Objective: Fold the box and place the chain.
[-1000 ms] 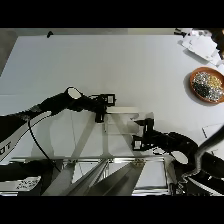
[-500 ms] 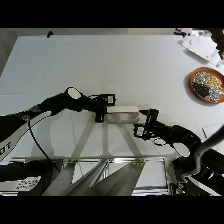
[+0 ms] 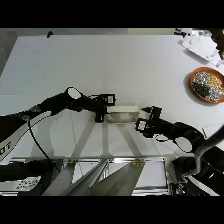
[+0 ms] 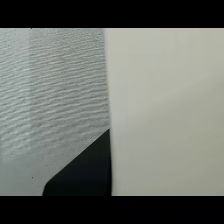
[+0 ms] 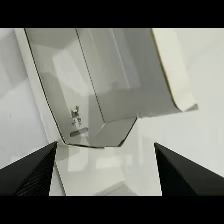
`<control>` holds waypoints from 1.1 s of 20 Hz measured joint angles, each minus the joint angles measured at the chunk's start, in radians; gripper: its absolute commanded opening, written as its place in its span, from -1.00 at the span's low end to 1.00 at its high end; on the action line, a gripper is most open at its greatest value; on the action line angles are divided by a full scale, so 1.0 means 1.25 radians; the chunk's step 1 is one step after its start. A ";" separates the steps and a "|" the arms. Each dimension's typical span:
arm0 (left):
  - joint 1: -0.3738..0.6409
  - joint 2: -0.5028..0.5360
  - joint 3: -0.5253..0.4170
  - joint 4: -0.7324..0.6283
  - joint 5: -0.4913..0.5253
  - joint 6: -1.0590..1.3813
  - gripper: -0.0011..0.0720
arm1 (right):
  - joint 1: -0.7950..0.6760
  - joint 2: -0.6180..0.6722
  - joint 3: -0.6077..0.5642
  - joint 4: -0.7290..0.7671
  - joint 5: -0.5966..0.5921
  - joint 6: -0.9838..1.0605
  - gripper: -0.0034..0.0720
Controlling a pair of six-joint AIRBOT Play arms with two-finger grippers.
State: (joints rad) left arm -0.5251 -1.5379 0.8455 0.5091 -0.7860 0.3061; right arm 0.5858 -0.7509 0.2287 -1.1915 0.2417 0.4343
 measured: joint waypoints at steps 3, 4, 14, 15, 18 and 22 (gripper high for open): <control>0.000 0.000 0.000 0.000 -0.001 0.001 -0.93 | -0.015 -0.005 0.005 0.022 0.016 -0.013 0.80; 0.000 0.000 0.000 0.000 -0.001 0.001 -0.93 | -0.017 -0.009 0.007 0.032 0.020 -0.025 0.80; 0.000 0.000 0.000 0.000 -0.001 0.001 -0.93 | -0.018 0.054 -0.026 0.049 0.072 -0.116 0.80; 0.000 0.000 0.000 0.000 -0.001 0.001 -0.93 | -0.015 0.078 -0.042 0.043 0.075 -0.118 0.80; 0.000 0.000 0.000 0.000 -0.001 0.001 -0.93 | 0.017 0.124 -0.084 0.031 0.095 -0.118 0.80; 0.000 0.000 0.000 0.000 -0.001 0.001 -0.93 | 0.085 0.107 -0.104 0.034 0.048 -0.096 0.87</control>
